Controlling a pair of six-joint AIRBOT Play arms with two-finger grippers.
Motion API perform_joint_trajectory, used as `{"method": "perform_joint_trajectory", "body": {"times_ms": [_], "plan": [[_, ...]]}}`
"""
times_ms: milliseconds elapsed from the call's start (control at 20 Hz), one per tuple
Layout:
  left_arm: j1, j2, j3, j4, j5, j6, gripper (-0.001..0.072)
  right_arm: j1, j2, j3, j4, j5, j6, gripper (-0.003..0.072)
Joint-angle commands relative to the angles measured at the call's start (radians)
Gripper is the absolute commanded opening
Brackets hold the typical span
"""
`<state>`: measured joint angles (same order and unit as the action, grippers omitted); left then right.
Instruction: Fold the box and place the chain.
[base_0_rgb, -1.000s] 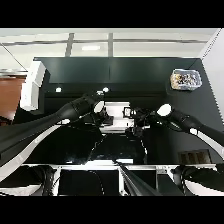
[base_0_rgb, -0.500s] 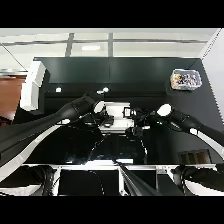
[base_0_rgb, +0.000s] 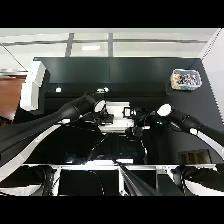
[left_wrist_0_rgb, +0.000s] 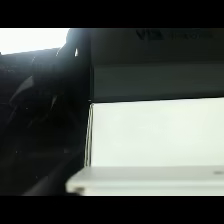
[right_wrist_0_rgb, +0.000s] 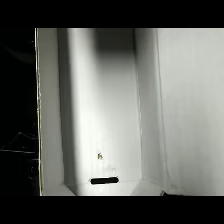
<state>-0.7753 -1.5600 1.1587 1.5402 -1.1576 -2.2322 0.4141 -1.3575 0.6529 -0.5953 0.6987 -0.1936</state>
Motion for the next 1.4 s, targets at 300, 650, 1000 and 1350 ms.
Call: {"method": "perform_joint_trajectory", "body": {"times_ms": [300,650,1000,1350], "plan": [[-0.001,-0.005,0.002,0.003,0.004,0.0,0.0027,0.0,-0.001,0.0,0.0,-0.014,0.053,0.0274],[-0.001,-0.005,0.002,0.003,0.004,0.001,0.0028,-0.003,0.128,0.01,-0.337,0.067,0.269,0.0674],[-0.001,-0.005,0.002,0.003,-0.007,0.001,0.0028,0.0,0.136,0.009,-0.239,0.054,0.232,0.0459],[-0.001,-0.008,0.002,0.003,-0.003,0.001,0.0028,0.0,0.133,0.009,-0.112,0.079,0.296,0.013]]}}
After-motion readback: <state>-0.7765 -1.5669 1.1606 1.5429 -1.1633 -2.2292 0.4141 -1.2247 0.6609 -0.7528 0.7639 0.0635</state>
